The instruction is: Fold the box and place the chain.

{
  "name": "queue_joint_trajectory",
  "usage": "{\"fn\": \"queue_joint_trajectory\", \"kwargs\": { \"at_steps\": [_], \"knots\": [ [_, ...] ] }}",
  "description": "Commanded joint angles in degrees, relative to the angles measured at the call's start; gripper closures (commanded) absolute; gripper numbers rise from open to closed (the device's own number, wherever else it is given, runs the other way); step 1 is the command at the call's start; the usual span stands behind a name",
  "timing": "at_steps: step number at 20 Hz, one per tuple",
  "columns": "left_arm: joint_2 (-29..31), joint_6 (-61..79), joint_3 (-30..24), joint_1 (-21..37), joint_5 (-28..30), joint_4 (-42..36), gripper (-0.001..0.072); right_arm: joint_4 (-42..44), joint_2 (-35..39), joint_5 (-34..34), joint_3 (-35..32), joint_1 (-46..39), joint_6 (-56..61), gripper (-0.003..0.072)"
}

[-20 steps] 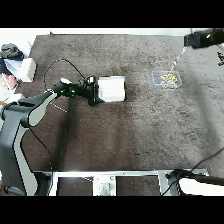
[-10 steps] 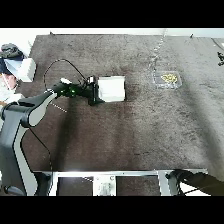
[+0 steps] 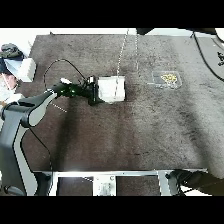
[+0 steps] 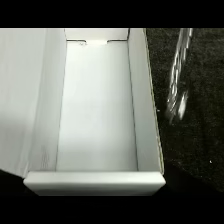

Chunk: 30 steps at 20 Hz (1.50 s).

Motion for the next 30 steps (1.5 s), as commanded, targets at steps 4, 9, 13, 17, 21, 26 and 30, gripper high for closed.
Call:
{"fn": "queue_joint_trajectory", "kwargs": {
  "at_steps": [4, 9, 13, 17, 21, 26, 30],
  "knots": [
    [0.0, 0.0, 0.1, 0.0, 0.0, 0.0, 0.0354, 0.3, -1.1, -12.8, 0.0, 1.8, -0.8, 0.0675],
    [0.0, 0.0, 0.1, 0.0, 0.0, 0.0, 0.0354, 0.0, -1.1, -17.8, 0.0, 1.8, -0.8, 0.0676],
    [0.0, 0.0, 0.1, 0.0, 0.0, 0.0, 0.0354, -1.7, -1.2, -18.3, 0.0, 1.8, -0.7, 0.0676],
    [0.0, 0.0, 0.1, 0.0, 0.0, 0.0, 0.0354, -1.7, -1.3, -17.2, -0.1, 1.7, -0.7, 0.0676],
    [0.0, 0.0, 0.1, 0.0, 0.0, 0.0, 0.0354, -1.7, -2.4, -13.5, -0.1, 1.7, -0.7, 0.0676],
    [0.0, 0.0, 0.1, 0.0, 0.0, 0.0, 0.0354, 1.4, -5.1, 2.4, -0.4, 1.7, -0.7, 0.0677],
    [0.0, 0.0, 0.1, 0.0, 0.0, 0.0, 0.0354, 4.1, -7.6, 5.2, -6.4, 1.7, -0.7, 0.0676]
  ]
}}
